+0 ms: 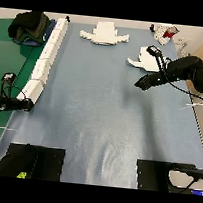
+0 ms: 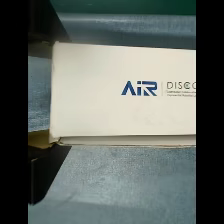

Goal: Fold the box.

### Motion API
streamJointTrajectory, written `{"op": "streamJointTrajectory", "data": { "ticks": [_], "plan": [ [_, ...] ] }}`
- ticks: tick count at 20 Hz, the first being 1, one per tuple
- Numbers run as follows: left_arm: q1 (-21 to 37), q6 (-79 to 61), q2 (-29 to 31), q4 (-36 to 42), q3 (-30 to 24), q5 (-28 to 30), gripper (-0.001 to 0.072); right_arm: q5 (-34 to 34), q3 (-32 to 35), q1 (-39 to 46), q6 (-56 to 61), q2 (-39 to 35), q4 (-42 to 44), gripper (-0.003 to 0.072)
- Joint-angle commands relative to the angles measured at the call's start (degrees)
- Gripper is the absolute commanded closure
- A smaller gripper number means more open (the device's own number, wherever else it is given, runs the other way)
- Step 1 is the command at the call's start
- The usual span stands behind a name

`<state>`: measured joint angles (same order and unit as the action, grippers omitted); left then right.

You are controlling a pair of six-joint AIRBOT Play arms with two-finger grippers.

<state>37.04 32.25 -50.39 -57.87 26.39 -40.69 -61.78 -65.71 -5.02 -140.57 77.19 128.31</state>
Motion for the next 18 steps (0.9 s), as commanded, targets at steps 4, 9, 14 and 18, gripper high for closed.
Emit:
{"op": "streamJointTrajectory", "data": {
  "ticks": [4, 9, 14, 18],
  "plan": [
    [-2.4, -6.4, -7.7, 4.3, 0.7, 6.3, 0.0329, 0.0, 0.0, 0.0, 0.0, 0.0, 0.0, 0.0679],
    [-4.0, -7.0, -10.0, 4.1, 0.7, 8.4, 0.0328, 0.0, 0.0, 0.0, 0.0, 0.0, 0.0, 0.0679],
    [-4.0, -7.0, -10.1, 4.1, 0.7, 9.2, 0.0329, 0.0, 0.0, 0.0, 0.0, 0.0, 0.0, 0.0679],
    [-4.0, -7.0, -10.1, 4.1, 0.7, 9.2, 0.0329, 0.0, 0.0, 0.0, 0.0, 0.0, 0.0, 0.0679]
  ]
}}
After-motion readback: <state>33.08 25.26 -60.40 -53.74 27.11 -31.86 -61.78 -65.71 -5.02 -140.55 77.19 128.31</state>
